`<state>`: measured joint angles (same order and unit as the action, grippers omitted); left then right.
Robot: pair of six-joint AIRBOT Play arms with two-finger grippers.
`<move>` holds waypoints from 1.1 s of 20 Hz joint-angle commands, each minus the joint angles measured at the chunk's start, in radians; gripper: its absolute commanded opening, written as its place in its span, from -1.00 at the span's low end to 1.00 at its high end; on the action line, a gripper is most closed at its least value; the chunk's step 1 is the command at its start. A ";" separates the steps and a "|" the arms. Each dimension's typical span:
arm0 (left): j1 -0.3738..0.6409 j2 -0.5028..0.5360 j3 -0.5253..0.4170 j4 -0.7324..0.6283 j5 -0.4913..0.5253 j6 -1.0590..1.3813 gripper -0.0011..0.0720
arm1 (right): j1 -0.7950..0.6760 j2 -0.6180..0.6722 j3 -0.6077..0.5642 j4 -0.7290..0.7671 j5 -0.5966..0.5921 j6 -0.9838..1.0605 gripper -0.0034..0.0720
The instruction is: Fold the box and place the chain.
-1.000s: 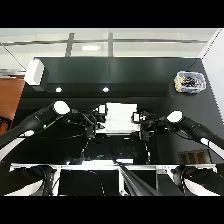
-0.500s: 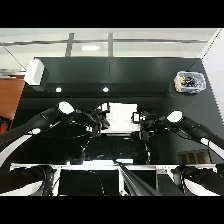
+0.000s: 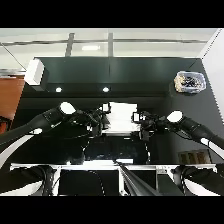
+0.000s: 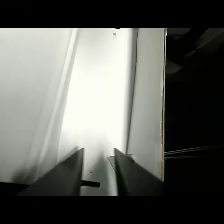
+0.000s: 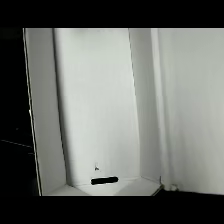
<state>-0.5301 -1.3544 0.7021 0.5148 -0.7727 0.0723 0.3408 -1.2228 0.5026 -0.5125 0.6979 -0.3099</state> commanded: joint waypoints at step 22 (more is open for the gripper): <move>0.516 0.092 -0.074 0.269 -0.392 -1.379 -0.90 | 0.001 -0.001 0.000 0.000 0.000 -0.001 0.36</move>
